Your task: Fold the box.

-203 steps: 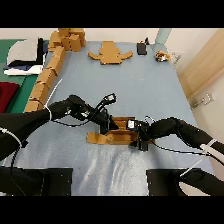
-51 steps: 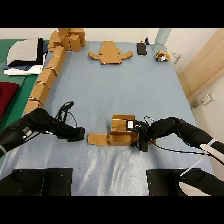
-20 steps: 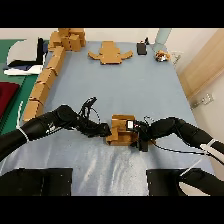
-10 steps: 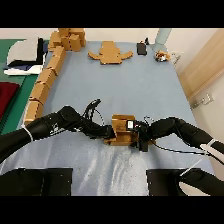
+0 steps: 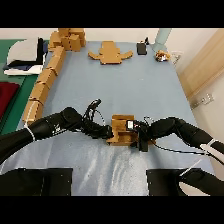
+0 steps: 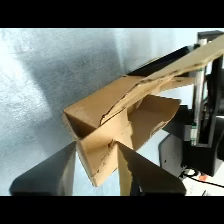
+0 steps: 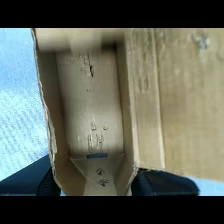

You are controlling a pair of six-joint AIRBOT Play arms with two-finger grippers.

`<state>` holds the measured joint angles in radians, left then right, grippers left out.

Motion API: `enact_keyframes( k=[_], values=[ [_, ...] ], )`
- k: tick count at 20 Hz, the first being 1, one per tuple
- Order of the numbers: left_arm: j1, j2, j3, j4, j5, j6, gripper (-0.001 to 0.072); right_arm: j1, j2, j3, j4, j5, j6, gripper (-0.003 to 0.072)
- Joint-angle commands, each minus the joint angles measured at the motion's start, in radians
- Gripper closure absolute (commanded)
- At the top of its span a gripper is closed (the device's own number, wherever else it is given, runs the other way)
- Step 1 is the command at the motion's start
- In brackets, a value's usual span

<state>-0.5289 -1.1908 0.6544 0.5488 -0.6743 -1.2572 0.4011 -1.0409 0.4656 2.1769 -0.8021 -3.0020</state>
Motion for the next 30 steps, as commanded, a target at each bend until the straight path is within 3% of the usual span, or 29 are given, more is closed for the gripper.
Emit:
enact_keyframes(
  k=[1, 10, 11, 14, 16, 20, 30],
  values=[
    [-0.002, -0.001, 0.002, 0.061, 0.0, -0.029, 0.0354, 0.0, 0.0, 0.001, 0.0, 0.0, 0.0, 0.0188],
    [-0.001, -0.001, 0.005, 0.027, 0.04, -0.014, 0.0345, 0.0, 0.0, 0.001, 0.0, 0.0, 0.0, 0.0188],
    [-0.002, -0.001, 0.005, 0.028, 0.031, -0.017, 0.0239, 0.0, 0.0, 0.001, 0.0, 0.0, 0.0, 0.0188],
    [-0.016, -0.001, 0.006, 0.053, 0.04, -0.132, 0.0194, 0.0, 0.0, 0.001, 0.0, 0.0, 0.0, 0.0188],
    [-0.05, -0.001, 0.028, 0.154, 0.039, -0.226, 0.0194, 0.0, 0.0, 0.001, 0.0, 0.001, 0.0, 0.0188],
    [-0.156, -0.001, 0.107, 0.535, 0.034, -0.573, 0.0194, 0.0, 0.0, 0.001, 0.0, 0.0, 0.0, 0.0188],
    [-0.248, -0.172, 0.304, 0.795, -0.16, -0.861, 0.0195, 0.0, 0.0, 0.001, 0.0, 0.0, 0.0, 0.0188]
  ],
)
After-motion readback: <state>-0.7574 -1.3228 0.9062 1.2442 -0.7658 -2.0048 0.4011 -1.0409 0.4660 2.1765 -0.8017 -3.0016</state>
